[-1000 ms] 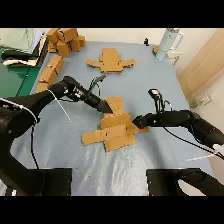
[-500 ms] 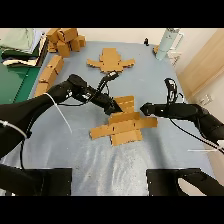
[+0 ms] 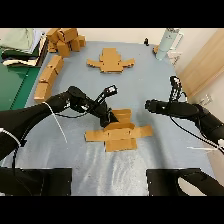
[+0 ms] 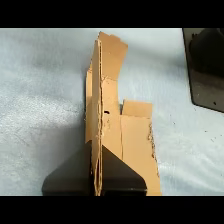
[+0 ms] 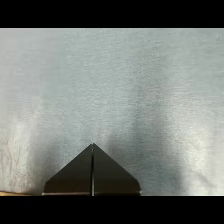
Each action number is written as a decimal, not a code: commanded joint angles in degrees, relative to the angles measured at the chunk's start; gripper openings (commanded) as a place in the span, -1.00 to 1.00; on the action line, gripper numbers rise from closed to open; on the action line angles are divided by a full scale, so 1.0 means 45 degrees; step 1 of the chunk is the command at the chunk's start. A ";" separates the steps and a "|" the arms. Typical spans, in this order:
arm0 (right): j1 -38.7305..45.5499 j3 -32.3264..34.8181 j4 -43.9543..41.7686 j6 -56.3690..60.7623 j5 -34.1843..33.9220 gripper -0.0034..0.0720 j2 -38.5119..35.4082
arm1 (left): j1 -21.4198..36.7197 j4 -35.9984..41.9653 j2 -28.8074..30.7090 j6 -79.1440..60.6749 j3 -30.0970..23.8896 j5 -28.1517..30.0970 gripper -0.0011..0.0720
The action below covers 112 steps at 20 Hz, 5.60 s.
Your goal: Fold the box.
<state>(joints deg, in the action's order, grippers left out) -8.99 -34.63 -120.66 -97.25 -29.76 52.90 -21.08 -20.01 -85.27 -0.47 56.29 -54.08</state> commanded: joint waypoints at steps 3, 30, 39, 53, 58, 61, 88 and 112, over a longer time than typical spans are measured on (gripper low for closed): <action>-0.0005 0.0000 -0.0049 0.0092 0.0083 -0.89 0.0005 | -0.0005 -0.0228 -0.0024 -0.0374 -0.0238 -0.0306 -0.94; -0.3133 -0.0010 0.1656 -0.0330 -0.1768 -0.90 -0.0306 | -0.0005 -0.0223 -0.0024 -0.0330 -0.0243 -0.0447 -0.93; -0.9986 0.0986 0.5265 0.1321 -0.3487 -0.90 -0.1214 | -0.0005 -0.0223 -0.0024 -0.0330 -0.0243 -0.0447 -0.93; -1.2862 0.1394 1.0948 0.1938 -0.3604 0.31 0.0408 | -0.0005 -0.0223 -0.0024 -0.0330 -0.0243 -0.0442 -0.93; -1.2862 0.1394 1.2211 0.1943 -0.3589 0.31 0.0622 | -0.0005 -0.0219 -0.0024 -0.0330 -0.0243 -0.0442 -0.93; -1.2866 0.1389 1.2337 0.1953 -0.3497 0.30 0.0607 | -0.0005 -0.0223 -0.0024 -0.0330 -0.0243 -0.0447 -0.93; -1.1808 0.1336 1.5339 0.6135 -0.2997 0.85 -0.0262 | -0.0005 -0.0223 -0.0024 -0.0330 -0.0243 -0.0452 -0.93; -0.4726 0.1336 0.0636 -1.4222 -0.1846 1.00 -0.0306 | -0.0005 -0.0219 -0.0024 -0.0330 -0.0243 -0.0442 -0.93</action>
<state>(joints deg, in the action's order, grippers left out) -31.16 -28.58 -114.59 -156.66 -37.93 50.76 -21.08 -20.99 -85.34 -1.93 55.18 -56.10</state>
